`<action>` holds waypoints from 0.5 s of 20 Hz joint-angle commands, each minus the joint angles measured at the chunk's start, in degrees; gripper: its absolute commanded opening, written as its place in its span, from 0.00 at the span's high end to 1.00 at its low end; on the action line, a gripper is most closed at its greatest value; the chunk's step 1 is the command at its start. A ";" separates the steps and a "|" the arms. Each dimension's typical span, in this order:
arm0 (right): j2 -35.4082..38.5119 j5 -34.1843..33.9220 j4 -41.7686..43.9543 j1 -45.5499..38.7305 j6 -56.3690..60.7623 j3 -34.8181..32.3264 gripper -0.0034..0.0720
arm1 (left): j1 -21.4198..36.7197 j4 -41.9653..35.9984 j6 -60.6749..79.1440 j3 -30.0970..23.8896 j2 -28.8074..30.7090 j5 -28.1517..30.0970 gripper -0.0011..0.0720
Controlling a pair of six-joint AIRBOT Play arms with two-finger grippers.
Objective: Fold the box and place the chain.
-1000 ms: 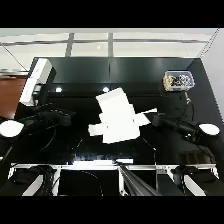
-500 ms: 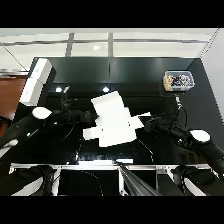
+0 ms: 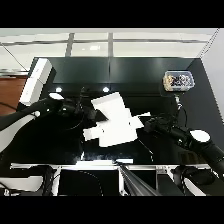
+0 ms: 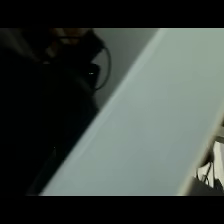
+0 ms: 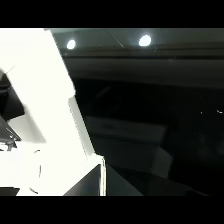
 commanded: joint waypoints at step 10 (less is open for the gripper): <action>0.07 1.88 -0.96 0.02 0.26 -0.02 0.78 | 1.95 4.48 14.40 5.20 -4.68 -10.38 0.95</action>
